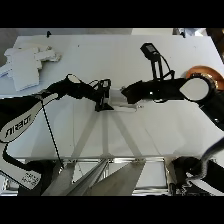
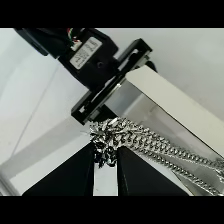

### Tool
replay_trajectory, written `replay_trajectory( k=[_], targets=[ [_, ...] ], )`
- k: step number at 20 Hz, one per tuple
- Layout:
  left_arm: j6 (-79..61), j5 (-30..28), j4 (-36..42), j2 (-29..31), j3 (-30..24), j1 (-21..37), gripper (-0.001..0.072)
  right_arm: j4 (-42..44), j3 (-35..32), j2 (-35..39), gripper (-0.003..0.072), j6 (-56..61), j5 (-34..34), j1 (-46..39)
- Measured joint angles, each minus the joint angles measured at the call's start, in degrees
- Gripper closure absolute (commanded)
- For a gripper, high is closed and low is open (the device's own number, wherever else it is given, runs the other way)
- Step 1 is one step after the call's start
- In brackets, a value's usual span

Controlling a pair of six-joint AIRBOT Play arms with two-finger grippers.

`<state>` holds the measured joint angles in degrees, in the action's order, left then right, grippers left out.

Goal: Fold the box and place the chain.

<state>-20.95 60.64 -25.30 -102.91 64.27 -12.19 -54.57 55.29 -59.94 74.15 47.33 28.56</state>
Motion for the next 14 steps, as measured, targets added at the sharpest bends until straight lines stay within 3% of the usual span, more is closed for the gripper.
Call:
replay_trajectory(
  k=[4,9,10,12,14],
  targets=[
    [-0.02,0.0,0.0,0.0,0.0,0.0,0.0366,1.01,0.0,-4.87,0.0675,-3.61,-0.31,0.0],
    [0.0,0.0,0.0,0.0,0.0,0.0,0.0366,-7.63,0.0,-10.08,0.0674,-1.51,2.03,0.0],
    [-0.02,0.0,-0.02,0.0,0.0,0.0,0.0366,-8.94,0.0,-10.82,0.0649,-0.83,2.16,0.0],
    [-0.02,0.0,0.0,0.0,0.0,0.0,0.0366,-10.78,0.02,-11.91,0.0339,-0.15,2.45,0.0],
    [-0.02,0.0,-0.02,0.0,0.0,0.0,0.0366,-11.72,0.02,-12.28,0.0332,0.22,2.86,0.0]
  ],
)
